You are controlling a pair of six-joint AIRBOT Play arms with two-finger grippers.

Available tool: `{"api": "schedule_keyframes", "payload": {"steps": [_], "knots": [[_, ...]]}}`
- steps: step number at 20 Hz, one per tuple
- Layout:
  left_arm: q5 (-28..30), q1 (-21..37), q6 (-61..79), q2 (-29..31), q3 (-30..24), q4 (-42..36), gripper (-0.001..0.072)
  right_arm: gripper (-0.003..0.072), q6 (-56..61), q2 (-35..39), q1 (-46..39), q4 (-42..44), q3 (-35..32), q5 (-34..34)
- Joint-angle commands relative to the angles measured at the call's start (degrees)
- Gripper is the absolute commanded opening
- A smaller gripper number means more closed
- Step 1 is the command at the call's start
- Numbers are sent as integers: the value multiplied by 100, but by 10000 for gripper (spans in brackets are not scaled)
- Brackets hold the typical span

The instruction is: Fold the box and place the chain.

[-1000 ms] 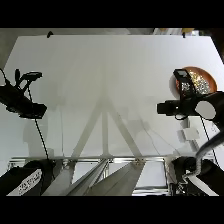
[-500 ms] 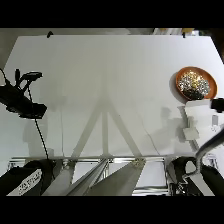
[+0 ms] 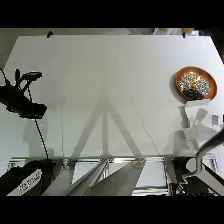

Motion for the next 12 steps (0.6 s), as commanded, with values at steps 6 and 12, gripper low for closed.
{"api": "schedule_keyframes", "payload": {"steps": [6,12], "knots": [[0,7,0,4,-2,0,10,331,-330,-920,-131,-109,4,-522],[2,7,0,4,-2,2,10,13,-334,-798,114,-68,4,2]]}}
